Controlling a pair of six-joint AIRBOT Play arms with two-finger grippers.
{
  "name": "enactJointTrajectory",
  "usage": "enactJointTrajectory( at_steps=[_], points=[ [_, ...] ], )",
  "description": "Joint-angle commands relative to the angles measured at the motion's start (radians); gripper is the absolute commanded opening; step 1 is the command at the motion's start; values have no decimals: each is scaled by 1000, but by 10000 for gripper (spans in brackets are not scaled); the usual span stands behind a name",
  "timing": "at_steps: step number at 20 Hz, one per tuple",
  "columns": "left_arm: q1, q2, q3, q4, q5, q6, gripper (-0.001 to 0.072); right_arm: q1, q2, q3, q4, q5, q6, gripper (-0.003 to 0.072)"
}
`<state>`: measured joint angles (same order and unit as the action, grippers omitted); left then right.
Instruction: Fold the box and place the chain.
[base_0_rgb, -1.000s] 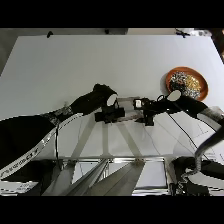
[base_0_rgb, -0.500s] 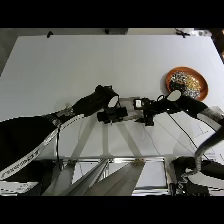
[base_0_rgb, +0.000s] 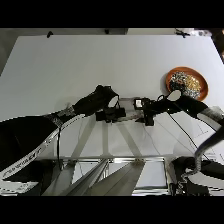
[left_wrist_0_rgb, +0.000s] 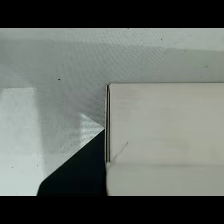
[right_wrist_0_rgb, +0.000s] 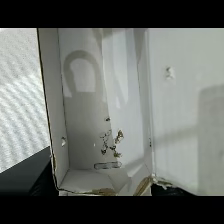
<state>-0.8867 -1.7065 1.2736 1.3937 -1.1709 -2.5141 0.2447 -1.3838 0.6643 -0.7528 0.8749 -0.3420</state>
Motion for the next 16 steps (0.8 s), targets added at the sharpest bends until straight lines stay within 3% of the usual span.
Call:
enactJointTrajectory(
  at_steps=[1,2,3,4,5,7,9,13,16],
  points=[
    [-1,-3,-1,-5,-18,0,13,0,0,0,1,0,0,404],
    [-1,2,-1,-5,-27,3,22,0,0,0,1,0,0,404],
    [0,9,-1,-1,-30,39,125,0,0,0,1,0,0,404],
    [2,23,-1,-1,-31,117,325,0,0,0,1,0,0,404],
    [5,38,-1,3,-32,181,418,0,0,0,1,0,0,404],
    [18,74,-1,1,-43,248,448,0,0,0,0,-1,0,404],
    [36,111,-1,0,-64,282,639,0,0,0,1,0,0,404],
    [90,206,-1,-10,-71,413,654,0,0,0,0,0,0,404],
    [142,288,-8,-33,-171,749,644,0,0,0,1,0,0,404]
  ],
)
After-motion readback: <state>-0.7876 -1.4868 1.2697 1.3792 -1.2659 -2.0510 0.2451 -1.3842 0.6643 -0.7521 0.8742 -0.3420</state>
